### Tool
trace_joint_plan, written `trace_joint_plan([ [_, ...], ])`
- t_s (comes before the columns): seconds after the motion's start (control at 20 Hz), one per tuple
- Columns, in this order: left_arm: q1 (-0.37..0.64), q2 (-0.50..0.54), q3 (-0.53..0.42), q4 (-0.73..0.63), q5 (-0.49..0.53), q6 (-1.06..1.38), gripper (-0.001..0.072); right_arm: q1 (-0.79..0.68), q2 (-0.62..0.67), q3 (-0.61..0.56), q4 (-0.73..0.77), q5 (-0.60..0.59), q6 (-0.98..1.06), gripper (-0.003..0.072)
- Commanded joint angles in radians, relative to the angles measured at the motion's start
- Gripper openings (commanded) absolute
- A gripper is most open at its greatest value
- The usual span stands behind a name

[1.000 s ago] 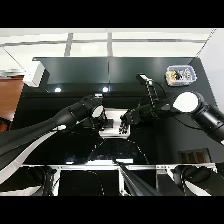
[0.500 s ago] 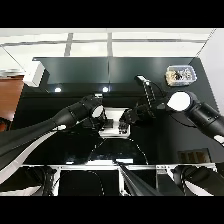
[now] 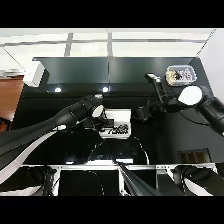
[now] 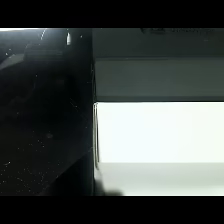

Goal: Fold the box and place the chain.

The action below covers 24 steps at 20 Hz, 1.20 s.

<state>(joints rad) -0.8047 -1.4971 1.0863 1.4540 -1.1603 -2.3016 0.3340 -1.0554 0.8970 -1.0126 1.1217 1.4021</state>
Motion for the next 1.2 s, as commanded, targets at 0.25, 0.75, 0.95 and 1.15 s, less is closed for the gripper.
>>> trace_joint_plan([
  [0.25,0.001,0.002,0.009,0.005,0.024,-0.071,0.0027,-0.151,0.074,0.002,-0.087,0.071,-0.024,0.0453],
  [0.75,0.006,0.081,0.021,0.017,0.051,-0.078,0.0638,-0.151,0.074,0.002,-0.087,0.066,-0.023,0.0453],
  [0.95,0.028,0.229,0.011,0.137,-0.018,0.011,0.0638,-0.151,0.074,0.002,-0.085,0.068,-0.023,0.0453],
  [1.15,0.162,0.397,-0.087,0.142,-0.096,0.156,0.0638,-0.151,0.074,0.002,-0.085,0.066,-0.023,0.0453],
])
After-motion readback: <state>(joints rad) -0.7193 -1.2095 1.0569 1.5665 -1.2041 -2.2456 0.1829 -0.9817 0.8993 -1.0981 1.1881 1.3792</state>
